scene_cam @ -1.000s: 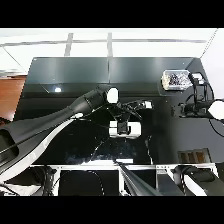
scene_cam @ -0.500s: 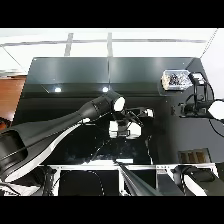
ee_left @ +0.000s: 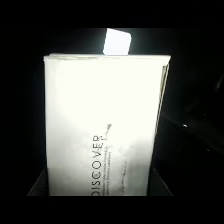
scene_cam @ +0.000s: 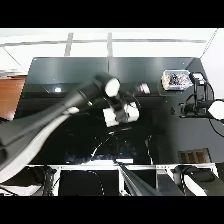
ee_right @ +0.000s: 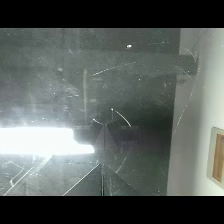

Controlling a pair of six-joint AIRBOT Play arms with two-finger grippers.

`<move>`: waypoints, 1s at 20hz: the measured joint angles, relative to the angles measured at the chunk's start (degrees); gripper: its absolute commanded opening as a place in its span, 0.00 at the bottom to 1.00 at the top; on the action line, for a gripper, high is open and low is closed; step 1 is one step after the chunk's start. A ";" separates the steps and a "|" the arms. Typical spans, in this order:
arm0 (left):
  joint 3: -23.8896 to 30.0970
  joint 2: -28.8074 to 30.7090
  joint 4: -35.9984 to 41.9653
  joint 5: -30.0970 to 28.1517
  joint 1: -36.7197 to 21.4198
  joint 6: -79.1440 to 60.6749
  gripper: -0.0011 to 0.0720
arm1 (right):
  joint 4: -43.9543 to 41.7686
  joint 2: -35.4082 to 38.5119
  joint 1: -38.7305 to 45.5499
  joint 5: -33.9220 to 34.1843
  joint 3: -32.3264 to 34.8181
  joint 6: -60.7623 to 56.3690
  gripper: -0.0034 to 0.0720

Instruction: Fold the box and place the chain.

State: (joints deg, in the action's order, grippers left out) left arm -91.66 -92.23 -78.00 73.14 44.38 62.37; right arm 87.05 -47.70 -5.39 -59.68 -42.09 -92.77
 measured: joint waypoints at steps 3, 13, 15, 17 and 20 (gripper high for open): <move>-8.22 4.37 -5.46 3.52 -6.56 5.44 0.56 | 0.00 0.00 0.00 0.24 -0.02 -0.13 0.06; -22.93 3.34 -12.59 -5.70 -38.97 13.53 0.56 | 0.00 0.00 0.00 2.05 -0.02 -0.72 0.06; -23.26 0.35 -12.68 -7.56 -44.70 14.38 0.56 | 0.00 0.00 0.00 2.25 0.00 -0.79 0.06; -23.45 -3.08 -11.47 -8.44 -49.00 14.84 0.56 | 0.02 0.00 0.00 2.69 -0.02 -0.90 0.06; -23.65 -9.07 -7.67 -9.03 -54.45 15.13 0.56 | 0.02 0.00 0.00 3.50 0.00 -0.90 0.06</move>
State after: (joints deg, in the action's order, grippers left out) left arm -115.31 -101.30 -85.67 64.12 -10.07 77.49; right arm 87.07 -47.70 -5.39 -56.18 -42.09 -93.67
